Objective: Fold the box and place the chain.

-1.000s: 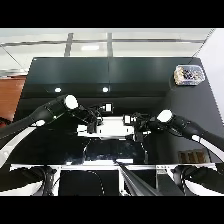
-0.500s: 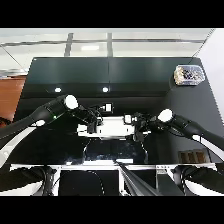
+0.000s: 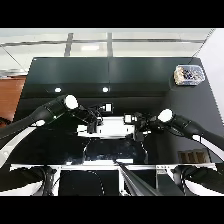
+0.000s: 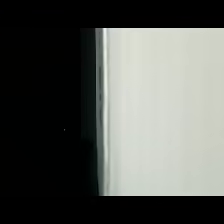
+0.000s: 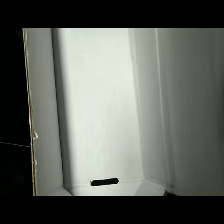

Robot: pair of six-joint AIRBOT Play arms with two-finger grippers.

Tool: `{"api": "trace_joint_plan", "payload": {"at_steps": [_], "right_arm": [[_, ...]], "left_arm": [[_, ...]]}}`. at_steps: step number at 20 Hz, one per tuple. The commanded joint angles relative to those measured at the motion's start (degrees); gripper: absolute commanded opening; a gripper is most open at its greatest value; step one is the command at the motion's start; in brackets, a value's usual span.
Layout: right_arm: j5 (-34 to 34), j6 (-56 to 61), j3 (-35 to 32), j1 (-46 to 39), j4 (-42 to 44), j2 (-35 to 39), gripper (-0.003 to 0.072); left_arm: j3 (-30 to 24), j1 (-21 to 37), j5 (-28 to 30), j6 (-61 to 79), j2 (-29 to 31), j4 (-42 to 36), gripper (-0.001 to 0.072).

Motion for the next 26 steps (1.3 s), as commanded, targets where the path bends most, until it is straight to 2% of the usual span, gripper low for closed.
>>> {"api": "trace_joint_plan", "payload": {"at_steps": [1,2,5,8,10,13,14,16,17,19,20,21,24,26], "right_arm": [[-0.2,0.2,0.0,0.0,0.0,0.0,0.0538],[-0.2,0.2,0.0,0.0,0.0,0.0,0.0537],[-0.3,0.4,0.0,0.0,0.0,0.0,0.0538],[-0.4,0.5,0.0,0.0,0.0,0.0,0.0537],[-0.4,0.5,0.0,0.0,0.0,0.0,0.0537],[-0.4,0.5,0.0,0.0,0.0,0.0,0.0535],[-0.4,0.5,0.0,0.0,0.0,0.0,0.0421],[-0.4,0.5,0.0,0.0,0.0,0.0,0.0416],[-0.4,0.5,0.0,0.0,0.0,0.0,0.0416],[-0.4,0.5,0.0,0.0,0.0,0.0,0.0416],[-0.4,0.5,0.0,0.0,0.0,0.0,0.0416],[-0.4,0.5,0.0,0.0,0.0,0.0,0.0416],[-0.4,0.5,0.0,0.0,0.0,0.0,0.0417],[-0.4,0.5,0.0,0.0,0.0,0.0,0.0417]], "left_arm": [[0.0,0.0,0.0,0.0,0.0,-1.0,0.0027],[0.1,0.0,0.0,0.0,0.0,-1.0,0.0035],[0.4,0.1,0.1,-0.1,0.6,-0.8,0.0339],[1.9,0.9,-1.4,-6.9,3.4,0.9,0.0690],[2.4,1.9,-3.6,-13.0,6.8,5.4,0.0696],[2.4,3.7,-8.1,-24.0,12.8,13.3,0.0688],[2.4,4.3,-10.7,-27.2,14.5,13.9,0.0627],[2.4,4.7,-17.3,-31.8,16.4,13.8,0.0257],[2.3,4.6,-21.5,-32.8,16.5,12.7,0.0021],[0.6,4.6,-25.3,-33.0,16.4,4.5,0.0022],[-0.9,4.6,-23.7,-32.9,16.4,-1.9,0.0022],[-2.8,4.6,-19.7,-32.2,16.4,-9.3,0.0022],[-7.8,4.6,-2.1,-25.4,16.4,-27.9,0.0022],[-8.8,4.6,5.9,-20.9,16.2,-31.5,0.0022]]}}
